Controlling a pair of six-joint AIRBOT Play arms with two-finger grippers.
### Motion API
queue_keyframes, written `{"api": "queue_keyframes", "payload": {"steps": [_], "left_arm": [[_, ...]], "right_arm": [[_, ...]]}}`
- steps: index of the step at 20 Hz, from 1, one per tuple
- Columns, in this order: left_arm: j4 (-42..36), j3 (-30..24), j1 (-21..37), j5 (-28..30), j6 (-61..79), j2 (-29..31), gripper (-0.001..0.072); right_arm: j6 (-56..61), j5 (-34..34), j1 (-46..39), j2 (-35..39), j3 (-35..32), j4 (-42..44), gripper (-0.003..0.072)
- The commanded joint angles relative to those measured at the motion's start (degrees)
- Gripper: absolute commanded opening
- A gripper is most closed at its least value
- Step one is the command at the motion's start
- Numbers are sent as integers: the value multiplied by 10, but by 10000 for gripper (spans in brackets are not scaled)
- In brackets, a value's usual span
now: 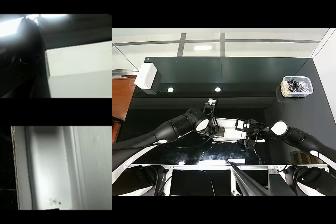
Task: Fold the box and place the chain.
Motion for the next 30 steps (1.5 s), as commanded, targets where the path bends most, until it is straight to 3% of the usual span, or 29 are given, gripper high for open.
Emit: {"api": "queue_keyframes", "payload": {"steps": [1, 9, 10, 11, 16, 17, 19, 20, 22, 27, 28, 30], "left_arm": [[7, 12, -2, 0, -27, -5, 348], [7, 40, -2, -20, -40, -40, 347], [7, 40, -2, -20, -40, -40, 336], [7, 40, -2, -20, -40, -40, 272], [3, 40, -2, -24, -42, -40, 265], [1, 40, -2, -29, -42, -40, 217], [1, 40, -3, -37, -42, -40, 189], [0, 40, -3, -37, -42, -40, 114], [-8, 40, -3, -33, -42, -40, 35], [-12, 41, -3, -31, -42, -40, 34], [-12, 42, -3, -31, -42, -40, 59], [-12, 46, -2, -31, -42, -40, 212]], "right_arm": [[0, 0, 1, 0, 0, 0, 411], [0, 0, 1, 0, 0, 0, 411], [0, 0, 1, 0, 0, 0, 411], [0, 0, 1, 0, 0, 0, 411], [0, 0, 1, 0, 0, 0, 411], [0, 0, 1, 0, 0, 0, 411], [0, 0, 1, 0, 0, 0, 411], [0, 0, 1, 0, 0, 0, 411], [0, 0, 1, 0, 0, 0, 411], [0, 0, 1, 0, 0, 0, 411], [0, 0, 1, 0, 0, 0, 411], [0, 0, 1, 0, 0, 0, 411]]}}
